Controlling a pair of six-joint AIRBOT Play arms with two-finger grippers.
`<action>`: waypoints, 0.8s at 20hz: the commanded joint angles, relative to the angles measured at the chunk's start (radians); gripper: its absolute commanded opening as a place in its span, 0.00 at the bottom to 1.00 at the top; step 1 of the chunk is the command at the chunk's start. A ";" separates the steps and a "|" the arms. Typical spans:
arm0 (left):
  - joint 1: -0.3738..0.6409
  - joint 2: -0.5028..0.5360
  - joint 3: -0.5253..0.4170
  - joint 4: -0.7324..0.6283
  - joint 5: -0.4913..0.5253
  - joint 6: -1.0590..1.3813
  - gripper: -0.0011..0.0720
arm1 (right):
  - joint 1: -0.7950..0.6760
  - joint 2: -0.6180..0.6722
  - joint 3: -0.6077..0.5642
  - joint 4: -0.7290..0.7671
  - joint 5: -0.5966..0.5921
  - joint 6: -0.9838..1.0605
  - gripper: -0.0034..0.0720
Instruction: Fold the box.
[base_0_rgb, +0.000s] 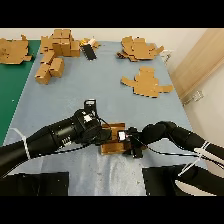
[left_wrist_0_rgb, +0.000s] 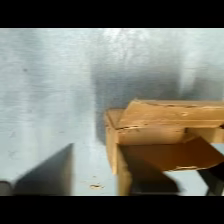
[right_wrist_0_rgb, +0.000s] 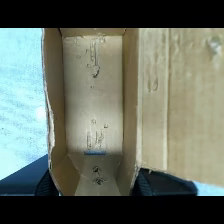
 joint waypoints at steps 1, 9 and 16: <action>0.003 0.008 0.001 0.060 -0.138 0.034 0.03 | 0.000 0.001 0.001 0.000 -0.001 0.000 0.73; 0.049 0.118 -0.163 0.068 0.010 0.234 0.03 | 0.000 0.001 0.001 0.000 -0.002 0.000 0.73; 0.699 0.186 -0.423 -0.411 0.208 1.224 0.03 | 0.000 0.001 0.001 -0.003 -0.001 0.000 0.73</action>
